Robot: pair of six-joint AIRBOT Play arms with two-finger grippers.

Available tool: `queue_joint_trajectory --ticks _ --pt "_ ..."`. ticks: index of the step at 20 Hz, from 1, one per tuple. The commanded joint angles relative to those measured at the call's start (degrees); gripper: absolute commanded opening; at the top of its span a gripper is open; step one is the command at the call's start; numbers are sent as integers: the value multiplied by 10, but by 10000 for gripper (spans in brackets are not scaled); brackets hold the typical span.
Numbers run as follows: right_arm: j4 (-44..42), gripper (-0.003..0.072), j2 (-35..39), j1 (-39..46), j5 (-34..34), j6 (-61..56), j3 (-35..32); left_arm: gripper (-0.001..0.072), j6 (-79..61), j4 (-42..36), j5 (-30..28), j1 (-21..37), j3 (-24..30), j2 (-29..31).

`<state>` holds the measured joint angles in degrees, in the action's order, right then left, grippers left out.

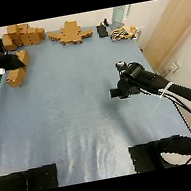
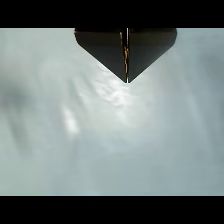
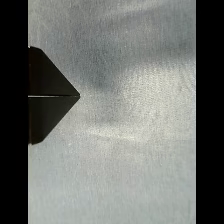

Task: Fold the box.

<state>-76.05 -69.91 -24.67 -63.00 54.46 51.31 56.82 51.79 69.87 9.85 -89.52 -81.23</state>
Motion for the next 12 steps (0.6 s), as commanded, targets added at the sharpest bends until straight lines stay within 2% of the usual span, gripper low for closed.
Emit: queue_joint_trajectory --ticks 1,5,8,12 --pt "0 4 0 0 0 0 0 13 28 -12 28 -104 49 4" --pt "0 5 0 0 0 0 0 13 28 -4 -40 -216 115 -7" --pt "0 5 0 0 0 0 0 14 28 -3 -46 -269 122 -25" --pt "0 4 0 0 0 0 0 13 28 -4 -46 -306 122 -35"
